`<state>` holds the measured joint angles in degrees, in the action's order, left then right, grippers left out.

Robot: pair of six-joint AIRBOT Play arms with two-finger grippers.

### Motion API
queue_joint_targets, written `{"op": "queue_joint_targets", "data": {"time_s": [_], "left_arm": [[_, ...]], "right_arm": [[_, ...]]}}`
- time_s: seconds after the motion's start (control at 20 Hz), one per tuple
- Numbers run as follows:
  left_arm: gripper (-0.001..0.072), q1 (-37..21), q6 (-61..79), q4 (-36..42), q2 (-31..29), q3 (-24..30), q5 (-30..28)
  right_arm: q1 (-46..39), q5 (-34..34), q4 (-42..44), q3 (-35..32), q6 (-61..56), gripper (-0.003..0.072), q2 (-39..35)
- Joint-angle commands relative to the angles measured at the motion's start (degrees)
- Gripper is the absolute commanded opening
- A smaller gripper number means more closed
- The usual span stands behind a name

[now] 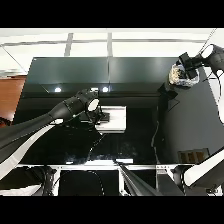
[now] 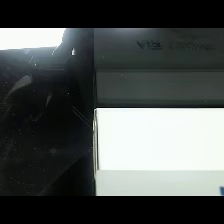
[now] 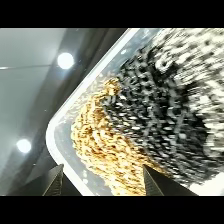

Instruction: Fold the box and place the chain.

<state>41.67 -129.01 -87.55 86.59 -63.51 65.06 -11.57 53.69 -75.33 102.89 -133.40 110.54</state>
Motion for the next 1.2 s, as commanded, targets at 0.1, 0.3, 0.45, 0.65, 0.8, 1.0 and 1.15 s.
{"op": "queue_joint_targets", "data": {"time_s": [0.1,0.3,0.45,0.65,0.8,1.0,1.15], "left_arm": [[0.0028,0.0,0.0,0.0,0.0,0.0,0.0],[0.0028,0.0,0.0,0.0,0.0,0.0,-0.1],[0.0027,0.0,0.0,0.0,0.0,0.0,-0.1],[0.0028,0.0,0.0,0.0,0.0,0.0,-0.1],[0.0028,0.0,0.0,0.0,0.0,0.0,-0.5],[0.0028,0.0,0.0,0.0,0.0,0.0,-0.5],[0.0028,0.0,0.0,0.0,0.0,0.0,-0.5]], "right_arm": [[0.2,-2.3,3.3,0.5,0.0,0.0536,3.2],[0.2,-1.0,1.2,0.5,1.4,0.0535,3.8],[0.2,0.1,1.2,0.5,4.0,0.0534,3.8],[0.2,3.0,1.2,0.5,8.9,0.021,3.8],[0.1,4.9,1.4,0.6,15.3,0.0015,3.1],[0.1,5.7,1.2,2.9,26.7,0.0014,-2.6],[0.2,5.9,1.4,5.0,33.9,0.0014,-10.1]]}}
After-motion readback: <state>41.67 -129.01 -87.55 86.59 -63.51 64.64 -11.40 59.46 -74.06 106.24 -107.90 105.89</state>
